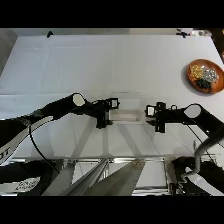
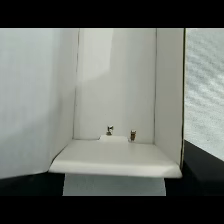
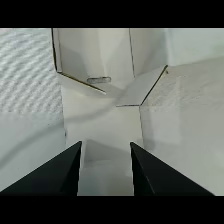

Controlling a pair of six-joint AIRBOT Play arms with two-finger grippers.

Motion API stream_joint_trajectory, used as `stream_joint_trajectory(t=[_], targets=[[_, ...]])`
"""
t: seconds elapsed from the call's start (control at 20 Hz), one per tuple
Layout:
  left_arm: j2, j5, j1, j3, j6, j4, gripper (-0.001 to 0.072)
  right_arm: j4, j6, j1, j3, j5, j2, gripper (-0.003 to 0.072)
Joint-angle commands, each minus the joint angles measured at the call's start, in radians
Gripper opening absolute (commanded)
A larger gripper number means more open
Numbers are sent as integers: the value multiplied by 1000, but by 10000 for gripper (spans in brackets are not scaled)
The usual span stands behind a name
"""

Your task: Fold the box and place the chain.

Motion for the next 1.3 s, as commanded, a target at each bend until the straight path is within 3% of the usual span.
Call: stream_joint_trajectory(t=[0.0,0.3,0.65,0.75,1.25], targets=[[-1,0,-1,0,0,0,212,82,-44,21,0,-74,-80,341],[-1,0,0,0,0,0,212,321,-189,21,0,-81,-80,293],[-1,0,0,0,0,0,212,314,-216,79,0,-37,-81,214],[-1,0,-1,0,0,0,212,318,-244,105,0,-63,-84,151],[-1,0,0,0,0,0,212,415,-296,112,0,-114,-85,157]])
